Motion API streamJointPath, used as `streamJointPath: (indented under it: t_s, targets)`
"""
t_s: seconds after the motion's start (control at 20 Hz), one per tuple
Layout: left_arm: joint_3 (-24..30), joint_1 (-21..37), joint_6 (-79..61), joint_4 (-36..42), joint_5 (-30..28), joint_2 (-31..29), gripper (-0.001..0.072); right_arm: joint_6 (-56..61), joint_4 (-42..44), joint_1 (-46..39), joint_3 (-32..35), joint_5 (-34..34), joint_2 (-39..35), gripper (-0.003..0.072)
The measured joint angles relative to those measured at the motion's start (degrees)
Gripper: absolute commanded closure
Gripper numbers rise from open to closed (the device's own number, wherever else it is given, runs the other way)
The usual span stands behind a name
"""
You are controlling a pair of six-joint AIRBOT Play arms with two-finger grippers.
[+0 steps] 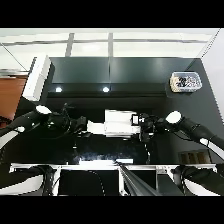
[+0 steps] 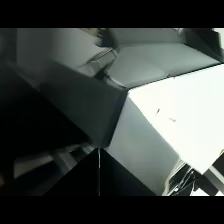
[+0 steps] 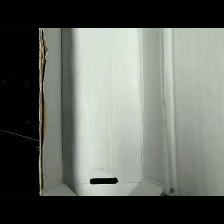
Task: Fold the box and place the chain.
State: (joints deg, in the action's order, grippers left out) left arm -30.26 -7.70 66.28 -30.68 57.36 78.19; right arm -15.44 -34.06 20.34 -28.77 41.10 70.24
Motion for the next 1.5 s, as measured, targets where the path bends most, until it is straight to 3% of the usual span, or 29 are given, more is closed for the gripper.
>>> streamJointPath:
  t_s: [0.4, 0.45, 0.5, 0.6, 0.65, 1.2, 1.5]
  targets:
    - [-0.26, -2.03, -11.17, 8.17, 1.86, 2.47, 0.0675, 0.0, -0.02, 0.0, 0.0, 0.0, 0.0, 0.0626]
    - [-0.52, -2.08, -12.61, 8.74, 2.49, 2.54, 0.0619, 0.0, -0.02, 0.0, 0.0, 0.0, 0.0, 0.0626]
    - [-0.79, -2.12, -13.6, 9.44, 3.52, 2.58, 0.0501, 0.0, -0.02, 0.0, 0.0, 0.0, 0.0, 0.0626]
    - [-1.2, -2.14, -14.99, 10.08, 4.85, 2.58, 0.0166, 0.0, -0.02, 0.0, 0.0, 0.0, 0.0, 0.0626]
    - [-1.4, -2.14, -15.43, 10.45, 4.94, 2.58, 0.0067, 0.0, -0.02, 0.0, 0.0, 0.0, 0.0, 0.0625]
    - [-5.95, -4.15, -14.93, 10.95, 6.47, 2.51, 0.0089, 0.0, -0.02, 0.0, 0.0, 0.0, 0.0, 0.0626]
    - [-11.52, -11.74, -4.09, 1.68, 2.62, 2.49, 0.0089, 0.0, -0.02, 0.0, 0.0, 0.0, 0.0, 0.0626]
